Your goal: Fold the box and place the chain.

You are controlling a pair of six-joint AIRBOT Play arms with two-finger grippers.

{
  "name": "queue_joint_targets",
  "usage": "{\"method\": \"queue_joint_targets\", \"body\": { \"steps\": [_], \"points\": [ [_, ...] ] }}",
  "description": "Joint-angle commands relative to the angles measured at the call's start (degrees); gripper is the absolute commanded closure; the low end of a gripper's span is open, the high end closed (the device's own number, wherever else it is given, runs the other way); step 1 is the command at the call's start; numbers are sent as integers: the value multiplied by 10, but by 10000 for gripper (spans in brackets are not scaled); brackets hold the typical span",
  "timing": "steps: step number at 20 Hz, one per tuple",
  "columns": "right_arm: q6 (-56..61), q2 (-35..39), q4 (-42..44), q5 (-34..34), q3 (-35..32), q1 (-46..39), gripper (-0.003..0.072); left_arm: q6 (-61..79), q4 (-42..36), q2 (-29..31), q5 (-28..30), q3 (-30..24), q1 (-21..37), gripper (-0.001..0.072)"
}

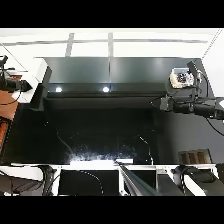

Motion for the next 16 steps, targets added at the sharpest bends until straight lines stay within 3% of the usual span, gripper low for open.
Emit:
{"method": "queue_joint_targets", "body": {
  "steps": [1, 2, 4, 7, 13, 14, 15, 16],
  "points": [
    [4, 0, 0, -6, 1, 0, 644, -6, 1, -38, -6, 34, 2, 415],
    [4, 0, 0, -6, 1, 0, 644, -6, -3, -43, -9, 34, -1, 405],
    [4, 0, 0, -6, 1, 0, 643, -7, 1, -45, -4, 35, -12, -2],
    [4, 0, 0, -5, 1, 0, 644, -23, 19, -27, -23, 58, -21, -3],
    [1, 1, 2, 18, 1, 0, 643, -137, 25, 60, -143, 132, -25, 2],
    [1, 1, -14, 19, 1, 0, 643, -170, 26, 78, -165, 132, -26, 121],
    [2, 1, -35, 20, 1, 0, 644, -196, 25, 95, -204, 132, -28, 534],
    [4, 1, -53, 20, 1, 0, 644, -207, 21, 108, -243, 130, -30, 682]
  ]
}}
